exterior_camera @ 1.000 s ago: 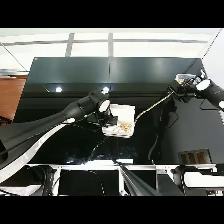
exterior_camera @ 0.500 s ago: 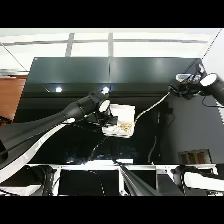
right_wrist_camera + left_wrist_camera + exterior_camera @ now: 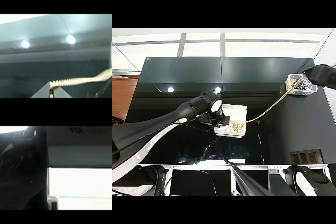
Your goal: Fold the box and place the chain.
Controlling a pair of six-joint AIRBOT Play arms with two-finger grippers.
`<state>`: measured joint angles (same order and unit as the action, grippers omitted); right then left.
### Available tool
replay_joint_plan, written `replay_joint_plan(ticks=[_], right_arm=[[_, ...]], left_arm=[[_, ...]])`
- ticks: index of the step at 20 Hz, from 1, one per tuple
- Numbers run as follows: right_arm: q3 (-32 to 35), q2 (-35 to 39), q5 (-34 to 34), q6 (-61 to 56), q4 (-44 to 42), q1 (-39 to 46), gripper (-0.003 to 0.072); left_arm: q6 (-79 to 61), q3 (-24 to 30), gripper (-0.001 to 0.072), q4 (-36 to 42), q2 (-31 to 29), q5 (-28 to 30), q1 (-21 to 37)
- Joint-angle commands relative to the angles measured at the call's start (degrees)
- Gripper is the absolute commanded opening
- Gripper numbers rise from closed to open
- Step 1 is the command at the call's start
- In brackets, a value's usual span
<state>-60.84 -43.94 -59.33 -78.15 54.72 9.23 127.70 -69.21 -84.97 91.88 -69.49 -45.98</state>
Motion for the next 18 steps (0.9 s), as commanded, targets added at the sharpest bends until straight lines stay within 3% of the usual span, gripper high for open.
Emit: replay_joint_plan(ticks=[1, 6, 11, 14, 18], right_arm=[[-2.0, 7.4, -7.3, 2.5, -7.3, -0.1, 0.0013], [-3.4, 7.2, -14.4, 10.5, -25.4, -0.1, 0.0013], [0.9, 6.9, -22.0, 11.1, -26.3, -0.4, 0.0013], [8.7, 6.9, -19.6, 11.1, -28.3, -5.0, 0.0013], [19.0, 5.6, -9.6, 11.1, -29.9, -14.8, 0.0014]], left_arm=[[0.0, 0.0, 0.0029, 0.0, 0.0, 0.0, 0.0], [0.0, 0.0, 0.0029, 0.0, 0.0, 0.0, 0.0], [0.0, 0.0, 0.0029, 0.0, 0.0, 0.0, 0.0], [0.0, 0.0, 0.0029, 0.0, 0.0, 0.0, 0.0], [0.0, 0.0, 0.0029, 0.0, 0.0, 0.0, 0.0]])
